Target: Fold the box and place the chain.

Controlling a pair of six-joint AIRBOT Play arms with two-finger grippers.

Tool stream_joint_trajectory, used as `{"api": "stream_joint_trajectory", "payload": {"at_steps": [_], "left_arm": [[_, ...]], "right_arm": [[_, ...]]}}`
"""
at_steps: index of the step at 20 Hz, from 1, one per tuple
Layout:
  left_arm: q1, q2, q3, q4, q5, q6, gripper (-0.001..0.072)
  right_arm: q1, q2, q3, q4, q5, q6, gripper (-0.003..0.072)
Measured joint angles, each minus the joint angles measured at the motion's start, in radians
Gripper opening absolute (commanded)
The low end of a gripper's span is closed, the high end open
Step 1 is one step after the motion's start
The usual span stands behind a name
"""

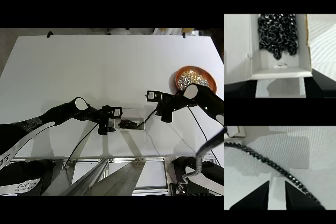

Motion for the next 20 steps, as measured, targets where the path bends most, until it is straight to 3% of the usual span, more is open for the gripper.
{"api": "stream_joint_trajectory", "payload": {"at_steps": [9,12,14,20], "left_arm": [[0.000,0.000,0.000,0.000,0.000,0.000,0.0272],[0.000,0.000,0.000,0.000,0.000,0.000,0.0272],[0.000,0.000,0.000,0.000,0.000,0.000,0.0272],[0.000,0.000,0.000,0.000,0.000,0.000,0.0272]], "right_arm": [[0.000,-0.071,-0.005,0.005,-0.100,-0.062,0.0221],[0.000,-0.084,-0.004,0.008,-0.109,-0.066,0.0142],[0.000,-0.093,-0.003,0.011,-0.103,-0.069,0.0016],[0.000,-0.072,-0.007,-0.002,-0.032,-0.070,0.0016]]}}
